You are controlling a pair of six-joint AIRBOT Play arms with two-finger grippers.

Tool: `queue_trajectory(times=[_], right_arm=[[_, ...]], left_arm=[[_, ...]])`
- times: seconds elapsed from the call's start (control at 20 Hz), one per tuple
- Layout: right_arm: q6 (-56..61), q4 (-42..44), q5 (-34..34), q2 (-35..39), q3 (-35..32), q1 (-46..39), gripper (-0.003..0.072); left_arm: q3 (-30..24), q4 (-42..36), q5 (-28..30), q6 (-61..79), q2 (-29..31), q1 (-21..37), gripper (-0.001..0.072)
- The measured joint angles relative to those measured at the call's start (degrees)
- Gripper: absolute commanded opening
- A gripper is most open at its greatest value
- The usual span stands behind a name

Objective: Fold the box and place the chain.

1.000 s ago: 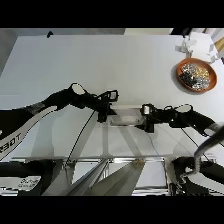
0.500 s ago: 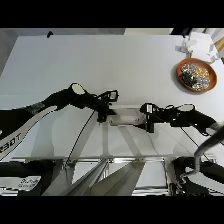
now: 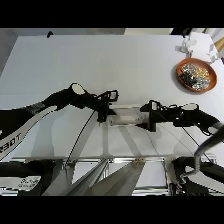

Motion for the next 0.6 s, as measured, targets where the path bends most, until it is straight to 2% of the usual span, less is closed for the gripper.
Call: queue_trajectory(times=[0.1, 0.2, 0.5, 0.6], right_arm=[[-0.2, 0.0, -0.7, 0.0, 0.2, 0.2, 0.0679], [-0.9, 0.1, -1.8, 0.0, 0.3, 0.5, 0.0630], [-2.4, 0.2, -3.5, 0.0, 0.3, 0.8, 0.0640], [-2.9, 0.4, -3.7, 0.0, 0.3, 1.4, 0.0685]], left_arm=[[0.0, 0.0, 0.0, 0.0, 0.0, 0.0, 0.0010], [0.0, 0.0, 0.0, 0.0, 0.0, 0.0, 0.0010], [0.0, 0.0, 0.0, 0.0, 0.0, 0.0, 0.0010], [0.0, 0.0, 0.0, 0.0, 0.0, 0.0, 0.0010]])
